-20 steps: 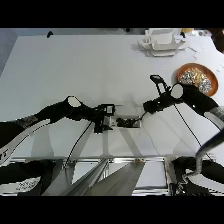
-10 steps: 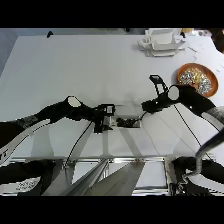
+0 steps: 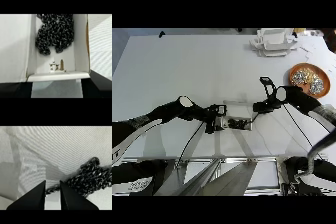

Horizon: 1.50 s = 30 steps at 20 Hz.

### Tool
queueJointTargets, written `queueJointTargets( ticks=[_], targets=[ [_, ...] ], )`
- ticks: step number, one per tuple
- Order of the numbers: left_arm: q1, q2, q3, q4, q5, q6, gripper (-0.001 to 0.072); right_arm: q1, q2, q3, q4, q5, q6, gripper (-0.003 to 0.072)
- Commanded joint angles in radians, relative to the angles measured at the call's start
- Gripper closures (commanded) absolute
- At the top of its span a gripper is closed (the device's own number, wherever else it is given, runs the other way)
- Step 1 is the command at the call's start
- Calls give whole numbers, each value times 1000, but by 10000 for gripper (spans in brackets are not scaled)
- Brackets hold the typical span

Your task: Fold the box and place the chain.

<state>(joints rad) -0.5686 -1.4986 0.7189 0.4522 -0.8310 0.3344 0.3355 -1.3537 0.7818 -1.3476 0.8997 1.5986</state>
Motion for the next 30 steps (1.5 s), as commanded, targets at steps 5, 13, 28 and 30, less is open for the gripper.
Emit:
queueJointTargets(
  ticks=[5, 13, 28, 30],
  targets=[
    [0, 0, 0, -3, 4, -1, 460, 1, 51, -1, -118, 43, 21, 488],
    [0, 0, 0, -3, 4, -1, 460, 1, 120, -2, -119, 46, -32, 488],
    [0, 0, 0, -3, 4, -1, 460, 1, 61, -37, -89, -1, -51, 488],
    [0, 0, 0, -3, 4, -1, 460, 1, 52, -37, -89, -3, -51, 488]
  ],
)
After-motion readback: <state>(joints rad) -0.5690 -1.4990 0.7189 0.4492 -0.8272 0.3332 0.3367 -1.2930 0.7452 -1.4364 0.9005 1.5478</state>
